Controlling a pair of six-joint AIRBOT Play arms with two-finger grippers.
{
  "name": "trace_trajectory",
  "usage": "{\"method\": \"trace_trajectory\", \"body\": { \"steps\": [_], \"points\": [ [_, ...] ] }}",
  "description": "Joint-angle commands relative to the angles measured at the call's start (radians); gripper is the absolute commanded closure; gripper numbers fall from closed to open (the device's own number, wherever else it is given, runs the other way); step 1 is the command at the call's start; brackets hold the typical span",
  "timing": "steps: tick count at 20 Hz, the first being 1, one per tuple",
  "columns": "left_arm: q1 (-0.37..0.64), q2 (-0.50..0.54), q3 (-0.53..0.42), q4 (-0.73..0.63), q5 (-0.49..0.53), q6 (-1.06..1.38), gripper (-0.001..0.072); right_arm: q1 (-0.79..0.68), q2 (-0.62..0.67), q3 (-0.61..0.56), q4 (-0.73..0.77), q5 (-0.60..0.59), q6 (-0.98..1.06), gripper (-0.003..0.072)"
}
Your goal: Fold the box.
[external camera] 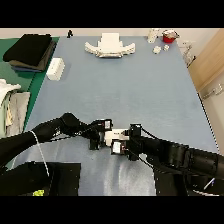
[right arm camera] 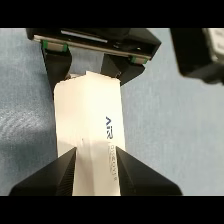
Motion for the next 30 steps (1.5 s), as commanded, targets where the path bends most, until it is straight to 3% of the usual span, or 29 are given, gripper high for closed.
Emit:
{"method": "trace_trajectory", "body": {
  "steps": [1,7,10,15,17,22,24,30],
  "points": [
    [0.001,0.0,0.001,0.001,0.0,0.002,0.0212,0.004,0.01,0.003,-0.023,0.0,0.022,0.0321],
    [0.0,0.0,0.001,0.001,0.0,0.002,0.0212,0.004,0.001,-0.001,0.12,-0.006,-0.037,0.0268],
    [0.001,0.0,0.001,0.001,0.0,0.002,0.0211,0.004,-0.023,-0.001,0.12,0.024,-0.042,0.0221],
    [0.001,0.0,0.001,0.001,0.0,0.002,0.0212,0.004,-0.054,-0.001,0.101,0.048,-0.048,0.0223],
    [0.001,0.0,0.001,0.001,0.0,0.002,0.0212,0.004,-0.056,-0.001,0.061,0.047,-0.048,0.0268],
    [0.001,0.0,0.001,0.001,0.0,0.002,0.0211,0.004,-0.055,0.002,0.028,0.048,-0.048,0.0287],
    [0.001,0.0,0.001,0.001,0.0,0.002,0.0211,0.004,-0.044,0.007,0.028,0.049,-0.048,0.0393],
    [0.001,0.0,0.001,0.001,0.0,0.002,0.0211,0.004,-0.009,0.007,0.018,0.047,-0.048,0.0393]
  ]
}}
